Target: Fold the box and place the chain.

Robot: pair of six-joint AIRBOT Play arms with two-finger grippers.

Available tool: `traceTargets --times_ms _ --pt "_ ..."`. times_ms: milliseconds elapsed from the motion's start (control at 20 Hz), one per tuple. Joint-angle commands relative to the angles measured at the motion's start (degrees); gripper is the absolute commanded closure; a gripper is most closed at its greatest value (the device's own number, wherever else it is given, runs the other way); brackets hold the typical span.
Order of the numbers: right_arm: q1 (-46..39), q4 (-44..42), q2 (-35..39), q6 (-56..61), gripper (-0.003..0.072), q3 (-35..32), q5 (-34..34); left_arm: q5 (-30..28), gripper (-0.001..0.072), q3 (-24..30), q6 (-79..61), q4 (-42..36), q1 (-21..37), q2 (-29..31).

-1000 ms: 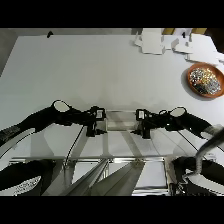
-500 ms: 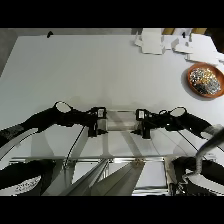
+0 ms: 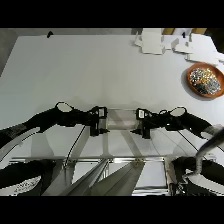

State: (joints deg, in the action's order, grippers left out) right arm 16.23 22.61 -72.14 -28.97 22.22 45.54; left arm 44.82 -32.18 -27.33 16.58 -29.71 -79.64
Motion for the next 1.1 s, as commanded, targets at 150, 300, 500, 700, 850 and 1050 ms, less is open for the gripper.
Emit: traceTargets --times_ms 150,300,500,700,850,1050 --pt "0.02 0.04 0.04 -0.02 0.0285 0.04 0.11 -0.31 0.0014 0.02 -1.4 -0.55 -0.66 -1.07" --pt "0.02 0.07 0.04 -0.02 0.0285 0.04 0.11 -0.52 0.0037 0.02 -1.42 -0.72 -1.4 -1.53" --pt "0.02 0.04 0.04 -0.02 0.0285 0.04 0.11 -0.46 0.0449 0.02 -1.38 -0.66 -2.29 -2.01" --pt "0.02 0.07 0.04 -0.02 0.0285 0.04 0.11 -0.5 0.0454 0.02 -1.14 -0.63 -2.21 -2.01" --pt "0.02 0.04 0.04 -0.02 0.0285 0.04 0.11 -0.46 0.0454 0.02 -1.16 -0.68 -2.23 -1.99" --pt "0.02 0.07 0.04 -0.02 0.0285 0.04 0.11 -0.44 0.0455 0.02 -1.14 -0.68 -2.29 -2.01"
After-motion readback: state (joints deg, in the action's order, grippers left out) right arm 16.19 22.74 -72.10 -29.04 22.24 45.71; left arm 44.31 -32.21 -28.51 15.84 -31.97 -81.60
